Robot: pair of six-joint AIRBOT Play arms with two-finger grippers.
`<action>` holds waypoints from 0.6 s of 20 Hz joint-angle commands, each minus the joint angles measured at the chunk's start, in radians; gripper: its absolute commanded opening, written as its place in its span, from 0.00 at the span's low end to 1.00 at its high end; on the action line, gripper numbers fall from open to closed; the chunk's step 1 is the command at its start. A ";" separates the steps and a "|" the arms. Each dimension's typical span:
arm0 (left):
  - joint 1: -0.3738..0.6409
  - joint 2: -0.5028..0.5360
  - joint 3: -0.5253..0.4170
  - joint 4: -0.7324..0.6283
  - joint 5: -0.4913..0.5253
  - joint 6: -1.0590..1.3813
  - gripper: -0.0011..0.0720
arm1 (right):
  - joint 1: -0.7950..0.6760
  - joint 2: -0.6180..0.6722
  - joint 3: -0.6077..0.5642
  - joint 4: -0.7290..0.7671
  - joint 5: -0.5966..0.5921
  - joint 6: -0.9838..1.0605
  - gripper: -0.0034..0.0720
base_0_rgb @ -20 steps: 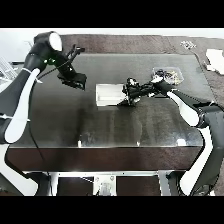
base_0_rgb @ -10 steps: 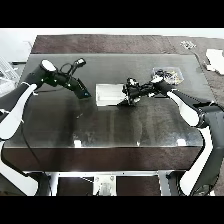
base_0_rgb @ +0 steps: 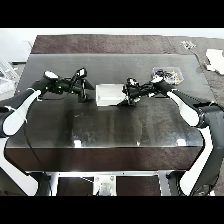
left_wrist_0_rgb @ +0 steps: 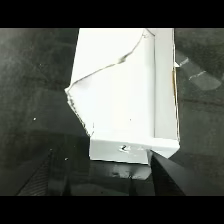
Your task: Fold the box and place the chain.
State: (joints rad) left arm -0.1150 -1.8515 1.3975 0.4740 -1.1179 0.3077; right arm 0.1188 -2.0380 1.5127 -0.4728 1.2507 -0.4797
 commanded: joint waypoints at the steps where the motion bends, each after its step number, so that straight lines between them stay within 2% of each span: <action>1: 0.007 -0.005 -0.003 0.008 -0.087 0.086 1.00 | 0.000 0.000 0.000 0.001 -0.001 0.000 0.81; 6: 0.056 -0.005 -0.004 0.046 -0.172 0.054 1.00 | 0.000 0.000 0.000 0.001 -0.001 0.000 0.81; 12: 0.045 -0.045 -0.004 -0.027 -0.156 0.069 1.00 | 0.000 0.000 0.000 0.001 -0.001 0.000 0.81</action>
State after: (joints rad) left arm -0.0681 -1.8778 1.3937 0.4808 -1.2686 0.3687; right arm 0.1188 -2.0380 1.5127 -0.4721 1.2499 -0.4793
